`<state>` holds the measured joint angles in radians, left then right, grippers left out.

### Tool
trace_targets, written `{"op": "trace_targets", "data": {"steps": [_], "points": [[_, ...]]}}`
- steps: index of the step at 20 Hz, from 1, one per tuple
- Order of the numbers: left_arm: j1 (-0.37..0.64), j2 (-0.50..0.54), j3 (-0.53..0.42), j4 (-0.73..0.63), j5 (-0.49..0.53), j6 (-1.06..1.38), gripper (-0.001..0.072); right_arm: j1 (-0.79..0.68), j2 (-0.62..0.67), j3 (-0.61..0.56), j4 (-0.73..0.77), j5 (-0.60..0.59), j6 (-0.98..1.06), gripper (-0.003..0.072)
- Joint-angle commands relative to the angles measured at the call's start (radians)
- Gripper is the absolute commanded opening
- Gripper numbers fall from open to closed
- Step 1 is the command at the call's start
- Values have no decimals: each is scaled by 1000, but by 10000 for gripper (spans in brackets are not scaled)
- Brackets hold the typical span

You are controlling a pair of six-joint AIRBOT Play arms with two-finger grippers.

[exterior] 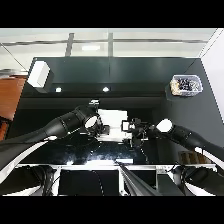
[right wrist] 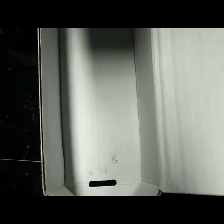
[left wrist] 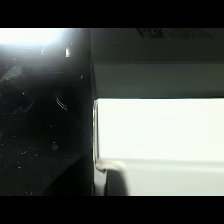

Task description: Fold the box and place the chain.

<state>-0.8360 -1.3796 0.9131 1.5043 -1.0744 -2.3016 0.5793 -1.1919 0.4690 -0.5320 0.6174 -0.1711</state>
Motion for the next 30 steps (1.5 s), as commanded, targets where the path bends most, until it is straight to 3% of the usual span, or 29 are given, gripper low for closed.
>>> {"op": "trace_targets", "data": {"steps": [1,2,4,9,16,17,18,19,23,24,29,30], "points": [[0,-1,0,2,-1,3,33,1,0,0,-2,-1,-1,312],[0,-1,1,2,-2,3,33,1,0,0,-2,-1,-1,317],[0,-1,1,4,-10,3,32,0,0,3,7,2,22,710],[24,0,1,20,-61,28,31,-1,65,4,-100,55,137,712],[24,0,0,26,-6,28,31,2,118,4,-237,60,188,710],[24,0,0,26,-7,28,32,3,118,5,-237,59,187,706],[24,0,0,26,-7,28,31,3,118,4,-234,65,186,568],[24,0,0,26,-7,28,32,3,118,4,-229,71,186,477],[24,0,0,29,-7,28,32,3,116,4,-198,80,200,474],[24,0,0,29,-7,28,31,3,115,4,-180,84,202,341],[24,0,0,28,-7,28,31,3,114,4,-90,85,204,307],[24,0,0,28,-7,27,32,3,113,4,-84,86,207,244]]}}
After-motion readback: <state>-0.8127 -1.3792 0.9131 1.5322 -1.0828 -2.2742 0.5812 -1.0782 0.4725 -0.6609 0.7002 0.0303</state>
